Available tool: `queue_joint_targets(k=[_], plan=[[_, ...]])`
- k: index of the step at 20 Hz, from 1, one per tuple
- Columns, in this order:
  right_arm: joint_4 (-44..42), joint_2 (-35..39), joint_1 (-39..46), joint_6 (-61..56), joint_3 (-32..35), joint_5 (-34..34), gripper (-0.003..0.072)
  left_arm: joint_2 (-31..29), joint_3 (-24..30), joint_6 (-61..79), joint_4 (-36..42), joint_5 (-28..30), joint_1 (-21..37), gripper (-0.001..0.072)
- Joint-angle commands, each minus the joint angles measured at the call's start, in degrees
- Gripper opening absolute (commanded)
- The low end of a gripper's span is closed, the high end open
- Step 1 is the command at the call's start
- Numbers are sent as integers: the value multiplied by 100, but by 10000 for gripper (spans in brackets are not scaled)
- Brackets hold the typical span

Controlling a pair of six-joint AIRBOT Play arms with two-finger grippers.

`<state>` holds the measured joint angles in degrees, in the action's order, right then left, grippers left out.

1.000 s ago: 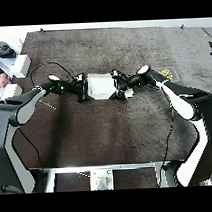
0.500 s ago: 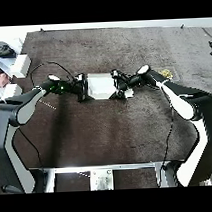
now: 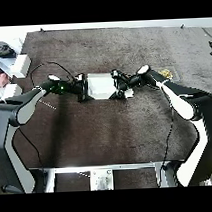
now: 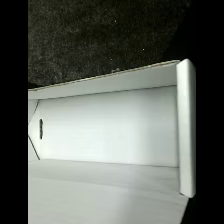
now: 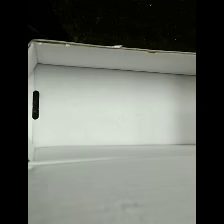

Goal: Fold the box and place the chain.

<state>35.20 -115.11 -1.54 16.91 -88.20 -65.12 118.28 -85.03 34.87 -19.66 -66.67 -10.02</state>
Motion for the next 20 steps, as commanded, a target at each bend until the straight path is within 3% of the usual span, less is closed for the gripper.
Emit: queue_joint_targets(k=[1, 5, 6, 7, 15, 20], plan=[[-2, -2, -4, -2, 0, -4, 319, 0, -7, -2, 0, 2, 0, 173], [-4, -2, -7, -2, 0, -4, 319, 0, -7, -2, 2, 2, 0, 173], [4, 17, 0, -4, 0, 22, 401, 0, -7, -2, 0, 2, 0, 173], [24, 48, 22, -11, 0, 20, 594, 0, -7, -2, 0, 2, 0, 174], [726, 310, 339, -70, 0, -199, 598, 0, -7, -2, 2, 2, 0, 173], [702, 459, 592, -455, -2, -382, 597, 0, -7, -2, 2, 2, 0, 173]])
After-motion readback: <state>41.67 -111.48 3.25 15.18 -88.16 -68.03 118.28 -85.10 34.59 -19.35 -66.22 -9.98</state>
